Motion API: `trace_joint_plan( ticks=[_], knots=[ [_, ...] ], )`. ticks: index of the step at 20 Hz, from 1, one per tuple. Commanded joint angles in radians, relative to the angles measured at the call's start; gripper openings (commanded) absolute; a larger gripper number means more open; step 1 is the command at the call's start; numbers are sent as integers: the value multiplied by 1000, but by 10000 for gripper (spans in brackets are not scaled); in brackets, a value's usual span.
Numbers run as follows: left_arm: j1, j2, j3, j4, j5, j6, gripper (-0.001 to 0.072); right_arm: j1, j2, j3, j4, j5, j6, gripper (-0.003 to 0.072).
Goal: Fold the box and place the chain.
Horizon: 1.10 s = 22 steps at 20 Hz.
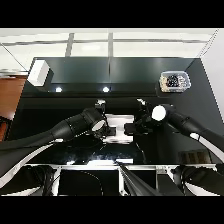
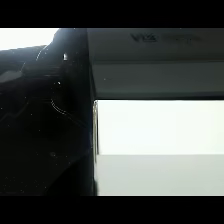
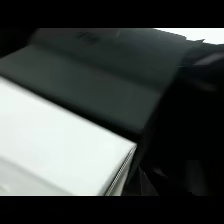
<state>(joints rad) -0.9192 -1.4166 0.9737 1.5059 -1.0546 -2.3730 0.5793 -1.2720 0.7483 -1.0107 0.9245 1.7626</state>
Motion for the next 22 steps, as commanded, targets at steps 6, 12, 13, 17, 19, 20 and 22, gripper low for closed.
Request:
trace_joint_plan(
  ticks=[6,12,13,17,19,20,22],
  knots=[
    [0,0,0,0,-1,1,33,180,-17,101,-442,90,626,308],
    [0,0,0,0,0,1,33,214,-36,101,-427,99,638,307],
    [0,0,0,0,0,1,32,219,-47,101,-415,99,639,307],
    [0,0,0,0,0,1,33,220,-60,101,-397,92,629,12],
    [0,0,0,0,0,1,33,220,-60,101,-397,92,626,11],
    [0,0,0,1,2,1,33,220,-60,101,-397,93,623,12],
    [0,0,0,0,6,1,33,220,-60,101,-396,91,623,155]
  ],
)
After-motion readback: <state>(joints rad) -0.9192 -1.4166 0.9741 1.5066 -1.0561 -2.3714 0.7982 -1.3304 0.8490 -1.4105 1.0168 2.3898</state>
